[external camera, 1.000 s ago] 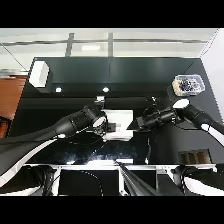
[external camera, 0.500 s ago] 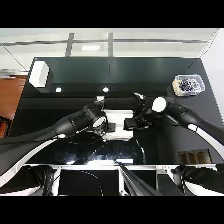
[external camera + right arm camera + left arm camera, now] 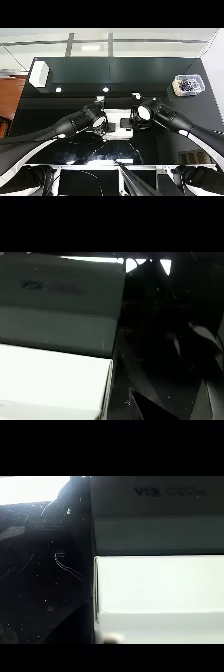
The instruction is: Fold the box and place the chain.
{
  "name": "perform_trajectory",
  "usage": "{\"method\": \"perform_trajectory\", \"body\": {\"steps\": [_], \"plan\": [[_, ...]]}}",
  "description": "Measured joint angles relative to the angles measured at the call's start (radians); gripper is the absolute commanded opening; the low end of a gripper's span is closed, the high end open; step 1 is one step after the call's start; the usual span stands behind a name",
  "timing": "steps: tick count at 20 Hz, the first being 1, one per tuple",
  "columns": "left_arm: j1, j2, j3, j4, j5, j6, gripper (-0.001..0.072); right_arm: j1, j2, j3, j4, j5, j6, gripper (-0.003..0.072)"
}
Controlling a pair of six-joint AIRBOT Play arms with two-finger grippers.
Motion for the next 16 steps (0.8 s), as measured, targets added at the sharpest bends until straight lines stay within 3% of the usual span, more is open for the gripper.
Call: {"method": "perform_trajectory", "body": {"steps": [8, 9, 10, 11, 12, 16], "plan": [[0.0, 0.0, 0.0, 0.0, 0.002, 0.0, 0.0025, 0.02, -0.039, 0.004, -0.026, 0.003, 0.067, 0.0359], [0.0, 0.0, 0.0, -0.001, 0.005, 0.0, 0.0025, 0.021, -0.044, 0.004, -0.024, 0.005, 0.068, 0.0253], [0.0, 0.0, 0.0, -0.002, 0.006, 0.0, 0.0025, 0.021, -0.048, 0.004, -0.021, 0.004, 0.071, 0.0242], [0.0, 0.0, 0.0, -0.003, 0.009, 0.0, 0.0025, 0.023, -0.051, 0.004, -0.018, 0.003, 0.072, 0.0092], [0.0, 0.0, 0.0, -0.004, 0.015, 0.0, 0.0025, 0.024, -0.053, 0.004, -0.014, 0.001, 0.072, 0.0007], [0.0, 0.0, 0.0, -0.006, 0.018, 0.0, 0.0025, 0.029, -0.058, 0.004, -0.016, 0.001, 0.075, 0.0009]]}}
